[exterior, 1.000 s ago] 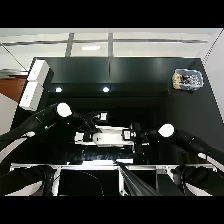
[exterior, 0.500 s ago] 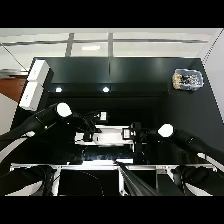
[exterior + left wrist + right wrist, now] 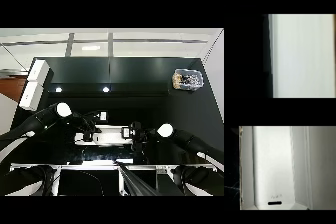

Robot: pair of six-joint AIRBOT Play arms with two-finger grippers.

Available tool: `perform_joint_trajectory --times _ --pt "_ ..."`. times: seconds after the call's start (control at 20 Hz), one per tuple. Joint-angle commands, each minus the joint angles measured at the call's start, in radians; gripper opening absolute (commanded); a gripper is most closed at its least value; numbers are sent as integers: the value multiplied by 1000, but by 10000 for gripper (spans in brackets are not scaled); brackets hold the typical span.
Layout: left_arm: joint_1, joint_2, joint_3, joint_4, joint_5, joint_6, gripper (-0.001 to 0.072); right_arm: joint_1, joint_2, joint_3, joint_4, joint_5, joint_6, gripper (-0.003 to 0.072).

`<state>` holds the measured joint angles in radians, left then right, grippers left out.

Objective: Fold the box and place the chain.

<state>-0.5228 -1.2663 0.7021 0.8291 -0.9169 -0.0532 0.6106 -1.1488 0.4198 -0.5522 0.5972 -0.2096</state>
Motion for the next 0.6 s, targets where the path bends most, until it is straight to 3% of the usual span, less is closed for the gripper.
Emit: perform_joint_trajectory --times 0.0,0.45,0.5,0.55 --pt "0 0 1 1 -1 1 31 0 -1 1 -11 2 8 585" --pt "0 0 1 0 0 1 34 0 -1 0 -50 2 31 583" --pt "0 0 1 0 0 1 36 0 -1 0 -50 2 31 499" --pt "0 0 1 0 -1 1 106 0 -1 0 -50 2 31 461"
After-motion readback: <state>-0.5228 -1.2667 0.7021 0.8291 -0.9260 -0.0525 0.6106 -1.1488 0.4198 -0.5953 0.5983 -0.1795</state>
